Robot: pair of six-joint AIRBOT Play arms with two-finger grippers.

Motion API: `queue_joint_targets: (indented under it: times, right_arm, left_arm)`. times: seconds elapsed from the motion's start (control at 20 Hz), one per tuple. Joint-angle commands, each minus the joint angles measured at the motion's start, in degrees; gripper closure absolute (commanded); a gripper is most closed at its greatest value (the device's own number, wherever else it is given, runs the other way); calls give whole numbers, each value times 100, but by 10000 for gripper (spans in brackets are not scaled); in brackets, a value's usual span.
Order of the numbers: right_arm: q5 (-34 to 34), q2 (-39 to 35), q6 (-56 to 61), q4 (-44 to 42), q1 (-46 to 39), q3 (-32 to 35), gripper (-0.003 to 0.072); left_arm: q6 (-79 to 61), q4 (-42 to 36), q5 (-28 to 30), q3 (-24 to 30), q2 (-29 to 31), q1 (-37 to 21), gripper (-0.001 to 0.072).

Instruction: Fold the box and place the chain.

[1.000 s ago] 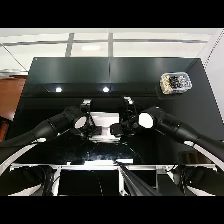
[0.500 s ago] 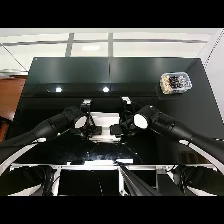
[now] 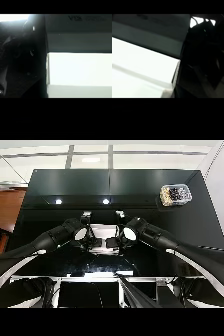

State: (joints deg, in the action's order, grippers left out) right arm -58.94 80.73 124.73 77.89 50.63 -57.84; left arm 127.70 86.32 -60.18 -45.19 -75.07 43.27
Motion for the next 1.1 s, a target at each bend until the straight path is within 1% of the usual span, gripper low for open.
queue_joint_targets:
  times: [0.0,0.15,0.4,0.45,0.5,0.7,1.05]
  right_arm:
    - [-256,146,411,243,59,-122,445]
    - [-348,146,704,321,105,-125,445]
    - [-205,170,1108,494,144,-221,446]
    - [-223,197,1108,542,162,-291,446]
    - [-227,223,1108,560,177,-350,497]
    - [-341,350,1130,551,190,-398,498]
    - [-341,538,1158,553,201,-407,502]
  left_arm:
    - [-2,0,-17,4,0,2,678]
    - [0,0,-17,4,0,4,678]
    - [0,-2,-13,4,0,2,678]
    - [0,-2,-13,4,0,2,678]
    - [0,-2,-13,4,0,2,678]
    - [0,-2,-35,4,0,4,679]
    - [0,-4,-35,4,0,4,678]
